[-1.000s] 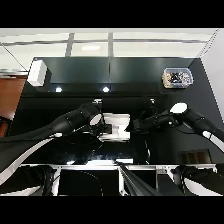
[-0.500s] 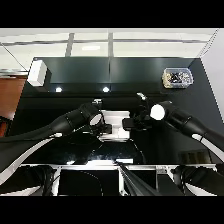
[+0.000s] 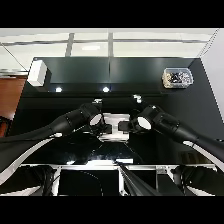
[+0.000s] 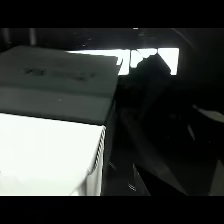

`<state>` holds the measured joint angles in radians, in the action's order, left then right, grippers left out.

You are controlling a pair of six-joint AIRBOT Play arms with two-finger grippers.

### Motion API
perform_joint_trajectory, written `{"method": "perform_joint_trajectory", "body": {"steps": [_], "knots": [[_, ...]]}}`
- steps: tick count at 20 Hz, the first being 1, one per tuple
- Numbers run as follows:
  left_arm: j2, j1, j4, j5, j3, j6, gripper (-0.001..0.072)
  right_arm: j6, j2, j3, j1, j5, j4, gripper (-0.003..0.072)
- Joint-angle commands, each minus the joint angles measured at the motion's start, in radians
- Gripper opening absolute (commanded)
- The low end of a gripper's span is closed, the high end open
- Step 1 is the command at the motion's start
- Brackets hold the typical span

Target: Fold the box and place the chain.

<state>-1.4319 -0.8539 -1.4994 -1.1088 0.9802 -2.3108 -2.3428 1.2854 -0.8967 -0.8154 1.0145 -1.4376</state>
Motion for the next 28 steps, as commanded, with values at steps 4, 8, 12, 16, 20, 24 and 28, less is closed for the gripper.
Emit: {"method": "perform_joint_trajectory", "body": {"steps": [4,8,12,16,20,24,28], "knots": [[0.000,0.001,-0.002,0.000,0.000,0.000,0.0031,-0.074,0.081,-0.057,-0.036,0.062,-0.058,0.0347],[0.000,0.001,-0.001,0.000,0.000,0.000,0.0031,-0.074,0.102,-0.057,-0.040,0.062,-0.033,0.0309],[0.000,0.001,-0.002,0.000,0.000,0.000,0.0030,-0.093,0.119,-0.057,-0.040,0.020,-0.011,0.0308],[0.000,0.001,-0.002,0.000,0.000,0.000,0.0031,-0.092,0.133,-0.058,-0.040,0.036,-0.013,0.0195],[0.000,0.001,-0.002,0.000,0.000,0.000,0.0031,-0.087,0.133,-0.059,-0.041,0.036,-0.015,0.0026],[0.000,0.001,-0.001,0.000,0.000,0.000,0.0030,-0.087,0.133,-0.059,-0.043,0.043,-0.014,0.0027],[0.000,0.001,-0.001,0.000,0.000,-0.001,0.0030,-0.088,0.132,-0.059,-0.042,0.066,-0.014,0.0230]]}}
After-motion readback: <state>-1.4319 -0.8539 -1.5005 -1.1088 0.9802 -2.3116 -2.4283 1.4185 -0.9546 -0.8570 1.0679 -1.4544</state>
